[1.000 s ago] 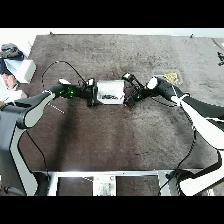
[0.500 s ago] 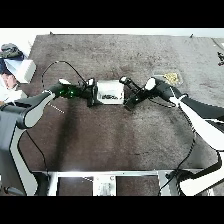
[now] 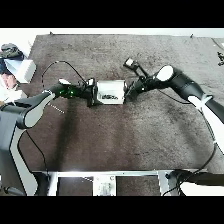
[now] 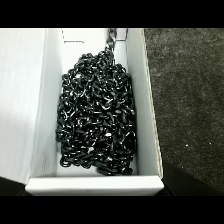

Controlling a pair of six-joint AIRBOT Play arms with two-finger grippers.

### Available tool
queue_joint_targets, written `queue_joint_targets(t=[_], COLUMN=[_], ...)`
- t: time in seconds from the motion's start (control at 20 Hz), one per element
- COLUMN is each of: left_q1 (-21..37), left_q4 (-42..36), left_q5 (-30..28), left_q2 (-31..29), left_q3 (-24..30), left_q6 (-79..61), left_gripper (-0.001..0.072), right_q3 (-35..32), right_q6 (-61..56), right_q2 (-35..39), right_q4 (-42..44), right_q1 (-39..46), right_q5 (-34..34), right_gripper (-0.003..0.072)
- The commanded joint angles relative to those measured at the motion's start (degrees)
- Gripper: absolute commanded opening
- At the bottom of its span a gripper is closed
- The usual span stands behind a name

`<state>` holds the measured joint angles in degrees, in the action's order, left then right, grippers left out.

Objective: Fold the box and place the chain.

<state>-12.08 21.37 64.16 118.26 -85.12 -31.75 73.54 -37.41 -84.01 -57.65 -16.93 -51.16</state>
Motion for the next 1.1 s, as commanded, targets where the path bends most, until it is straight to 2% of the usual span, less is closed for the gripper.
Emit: queue_joint_targets(t=[0.0, 0.05, 0.1, 0.15, 0.35, 0.4, 0.45, 0.5, 0.55, 0.7, 0.95, 1.05], left_q1=[0.0, 0.0, 0.0, 0.0, 0.0, 0.0, 0.0, 0.0, 0.0, 0.0, 0.0, 0.0], left_q4=[0.0, 0.0, 0.0, 0.0, 0.0, 0.0, 0.0, 0.0, 0.0, 0.0, 0.0, 0.0], left_q5=[0.0, 0.0, 0.0, 0.0, 0.0, 0.0, 0.0, 0.0, 0.0, 0.0, 0.0, 0.0], left_q2=[0.0, 0.0, 0.0, 0.0, 0.0, 0.0, 0.0, 0.0, 0.0, 0.0, 0.0, 0.0], left_q3=[0.0, 0.0, 0.0, 0.0, 0.0, 0.0, 0.0, 0.0, 0.0, 0.0, 0.0, 0.0], left_q6=[0.0, 0.0, 0.0, 0.0, 0.0, 0.0, 0.0, 0.0, 0.0, 0.0, 0.0, 0.0], left_gripper=[0.0397, 0.0397, 0.0397, 0.0397, 0.0397, 0.0397, 0.0397, 0.0397, 0.0397, 0.0397, 0.0397, 0.0397], right_q3=[3.1, 3.9, 4.0, 4.0, 4.0, 4.0, 4.0, 4.0, 4.8, 12.2, 23.4, 28.3], right_q6=[0.1, 0.1, 0.1, 0.2, 0.1, 0.1, 0.1, 0.1, 0.2, 1.9, 13.7, 15.4], right_q2=[2.3, 1.5, 0.7, -0.2, -1.4, -1.4, -1.4, -1.4, -1.8, -7.8, -19.5, -24.3], right_q4=[7.7, 9.0, 10.5, 10.8, 8.9, 8.9, 9.1, 9.0, 9.0, 9.5, 24.1, 26.4], right_q1=[-0.1, -0.1, -0.1, -0.1, 0.1, 0.2, 0.5, 1.0, 2.1, 6.5, 11.7, 12.2], right_q5=[4.4, 5.1, 6.4, 7.4, 11.8, 14.1, 16.5, 17.6, 16.3, 4.3, -7.3, -13.7], right_gripper=[0.0017, 0.0018, 0.0179, 0.0307, 0.0285, 0.026, 0.0166, 0.0165, 0.0165, 0.0166, 0.0164, 0.0163])
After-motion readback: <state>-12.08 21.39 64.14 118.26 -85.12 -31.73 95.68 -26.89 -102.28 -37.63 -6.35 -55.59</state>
